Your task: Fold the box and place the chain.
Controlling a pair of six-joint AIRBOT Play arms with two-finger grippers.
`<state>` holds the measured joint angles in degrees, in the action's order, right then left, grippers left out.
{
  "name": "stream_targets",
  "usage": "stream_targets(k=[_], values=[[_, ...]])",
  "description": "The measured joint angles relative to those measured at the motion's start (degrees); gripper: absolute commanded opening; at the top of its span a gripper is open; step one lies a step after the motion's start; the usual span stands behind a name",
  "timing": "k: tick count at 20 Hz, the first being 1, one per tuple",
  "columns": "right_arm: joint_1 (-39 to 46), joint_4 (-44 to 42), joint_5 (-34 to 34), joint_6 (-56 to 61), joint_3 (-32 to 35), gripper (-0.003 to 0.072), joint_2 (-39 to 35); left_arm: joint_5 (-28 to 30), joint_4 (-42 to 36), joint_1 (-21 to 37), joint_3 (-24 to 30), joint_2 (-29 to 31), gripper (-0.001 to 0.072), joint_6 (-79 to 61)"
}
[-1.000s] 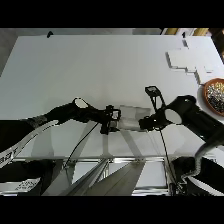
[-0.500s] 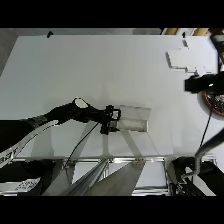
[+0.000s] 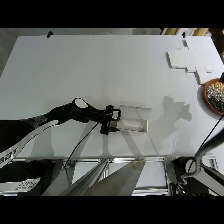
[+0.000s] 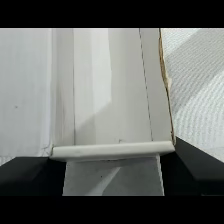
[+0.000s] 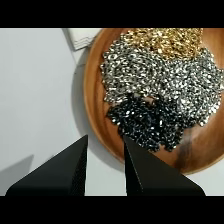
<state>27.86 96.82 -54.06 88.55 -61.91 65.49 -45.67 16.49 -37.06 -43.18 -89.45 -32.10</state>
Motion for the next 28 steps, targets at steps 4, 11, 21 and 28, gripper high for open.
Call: stream_targets(k=[4,11,21,28], values=[[3.17,0.13,1.22,-1.36,-0.02,0.0217,7.80,0.00,0.00,0.00,0.00,0.00,0.0030,0.00],[4.52,2.89,-0.52,-3.61,-0.04,0.0157,17.05,0.00,0.00,0.00,0.00,0.00,0.0030,0.00],[9.77,0.94,-0.87,-4.74,-0.07,0.0186,19.23,0.00,0.00,0.00,0.00,0.00,0.0030,0.00],[10.93,-4.37,0.00,-8.70,0.00,0.0184,19.56,0.00,0.00,0.00,0.00,0.00,0.0030,0.00]])
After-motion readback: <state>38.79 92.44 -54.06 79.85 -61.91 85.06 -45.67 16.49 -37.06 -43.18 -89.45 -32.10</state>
